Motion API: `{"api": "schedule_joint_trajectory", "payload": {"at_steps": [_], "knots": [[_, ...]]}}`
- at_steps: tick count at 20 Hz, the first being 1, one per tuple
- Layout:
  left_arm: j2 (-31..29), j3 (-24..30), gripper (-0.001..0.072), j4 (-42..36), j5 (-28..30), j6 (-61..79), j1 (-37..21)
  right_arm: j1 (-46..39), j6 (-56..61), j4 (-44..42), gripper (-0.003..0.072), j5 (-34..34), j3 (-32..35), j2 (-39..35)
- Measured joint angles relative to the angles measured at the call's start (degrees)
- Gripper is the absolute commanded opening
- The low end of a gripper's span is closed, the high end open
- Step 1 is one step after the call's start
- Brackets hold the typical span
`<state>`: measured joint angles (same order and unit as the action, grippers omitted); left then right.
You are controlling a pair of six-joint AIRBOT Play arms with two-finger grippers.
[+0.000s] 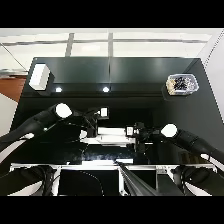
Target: Fold the box and place the chain.
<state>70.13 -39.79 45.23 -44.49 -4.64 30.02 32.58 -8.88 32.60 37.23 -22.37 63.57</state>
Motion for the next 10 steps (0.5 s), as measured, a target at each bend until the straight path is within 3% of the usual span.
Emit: {"api": "schedule_joint_trajectory", "payload": {"at_steps": [2,3,4,5,6,10], "knots": [[-3.28,-0.24,0.0651,4.24,-2.40,-6.67,-1.73,0.00,0.00,0.00,0.0308,0.00,0.00,0.00],[-5.18,-0.35,0.0602,6.25,-4.66,-10.32,-2.89,0.00,0.00,0.02,0.0308,0.00,0.00,0.00],[-6.93,-0.39,0.0416,7.80,-6.93,-13.81,-4.04,0.00,0.00,0.02,0.0309,0.00,0.00,0.00],[-8.61,-0.44,0.0120,9.29,-10.23,-17.68,-5.33,0.00,0.00,0.02,0.0308,0.00,0.00,0.00],[-10.03,-0.46,0.0028,10.10,-13.97,-21.90,-6.56,0.00,0.00,0.00,0.0309,0.00,0.00,0.00],[-12.63,0.85,0.0027,4.90,-28.20,-32.11,-8.50,0.00,0.00,0.02,0.0309,0.02,0.00,0.00]]}}
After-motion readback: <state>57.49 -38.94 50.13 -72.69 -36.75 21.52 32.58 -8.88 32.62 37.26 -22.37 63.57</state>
